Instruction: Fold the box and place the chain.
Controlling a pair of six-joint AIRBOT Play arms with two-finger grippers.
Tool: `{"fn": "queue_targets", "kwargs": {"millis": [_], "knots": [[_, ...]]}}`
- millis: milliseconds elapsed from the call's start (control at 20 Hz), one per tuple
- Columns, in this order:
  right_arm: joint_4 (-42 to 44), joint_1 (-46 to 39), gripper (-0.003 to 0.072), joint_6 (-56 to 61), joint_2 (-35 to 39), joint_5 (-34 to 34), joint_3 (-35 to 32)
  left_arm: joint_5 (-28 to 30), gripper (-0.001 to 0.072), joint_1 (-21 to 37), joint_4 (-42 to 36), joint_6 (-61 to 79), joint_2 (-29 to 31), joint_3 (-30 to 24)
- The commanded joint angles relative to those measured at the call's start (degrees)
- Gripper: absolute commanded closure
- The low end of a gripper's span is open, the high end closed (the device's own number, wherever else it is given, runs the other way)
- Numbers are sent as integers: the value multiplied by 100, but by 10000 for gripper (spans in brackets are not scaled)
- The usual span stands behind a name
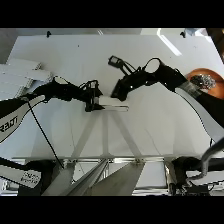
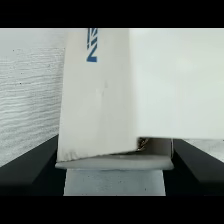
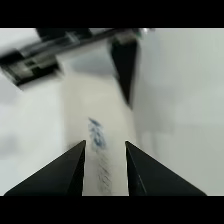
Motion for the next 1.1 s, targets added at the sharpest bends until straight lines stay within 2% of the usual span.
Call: {"fn": "queue_targets", "kwargs": {"millis": [0, 300, 600, 1050], "knots": [[-804, 116, 411, -203, 52, -101, 11, 2, 336, 4, -2, -4, 2, 2], [-975, 284, 413, -157, 127, -278, 11, 4, 336, 4, -2, -4, 2, 2], [-868, 378, 413, -7, 533, -284, 11, 4, 336, 4, -2, -4, 2, 2], [-664, 391, 413, -7, 511, 516, 0, 4, 336, 4, -2, -4, 2, 2]]}}
